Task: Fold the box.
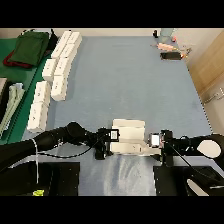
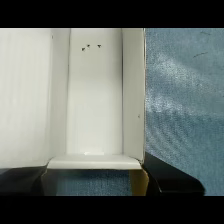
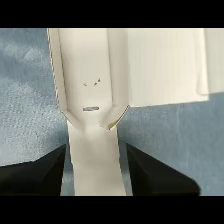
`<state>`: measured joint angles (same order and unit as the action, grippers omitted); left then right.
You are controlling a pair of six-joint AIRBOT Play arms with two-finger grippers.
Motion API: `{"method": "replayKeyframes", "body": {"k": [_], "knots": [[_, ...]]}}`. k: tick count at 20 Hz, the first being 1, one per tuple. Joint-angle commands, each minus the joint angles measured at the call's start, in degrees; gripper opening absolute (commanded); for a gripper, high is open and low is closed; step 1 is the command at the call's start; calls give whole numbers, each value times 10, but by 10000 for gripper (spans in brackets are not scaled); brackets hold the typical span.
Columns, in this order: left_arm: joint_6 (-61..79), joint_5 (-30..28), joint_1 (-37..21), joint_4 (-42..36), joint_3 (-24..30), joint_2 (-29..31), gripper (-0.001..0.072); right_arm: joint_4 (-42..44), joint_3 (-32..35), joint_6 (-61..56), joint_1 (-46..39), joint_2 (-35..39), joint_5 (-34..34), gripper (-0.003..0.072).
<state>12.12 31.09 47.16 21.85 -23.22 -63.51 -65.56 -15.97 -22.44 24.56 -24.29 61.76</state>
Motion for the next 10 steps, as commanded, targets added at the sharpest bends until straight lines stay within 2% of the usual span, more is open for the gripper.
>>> {"method": "replayKeyframes", "body": {"k": [1, 2, 4, 5, 6, 8, 9, 10], "knots": [[0, 0, 0, 0, -1, 0, 526, 53, 5, 58, 0, -30, -44, 505], [0, 0, 0, 0, -1, 0, 526, 71, 5, 69, 0, -39, -50, 505], [0, 0, 0, 0, -1, 0, 526, 104, 5, 82, 0, -58, -54, 367], [0, 0, 0, 0, -1, 0, 526, 115, 5, 82, 0, -67, -54, 340], [0, 0, 0, 0, -1, 0, 526, 125, 5, 85, 0, -76, -53, 281], [0, 0, 0, 0, -1, 0, 526, 141, 5, 90, 0, -88, -58, 261], [0, 0, 0, 0, -1, 0, 526, 149, 5, 95, 4, -90, -66, 214], [0, 0, 0, 0, -1, 0, 526, 149, 5, 96, 11, -90, -78, 214]]}}
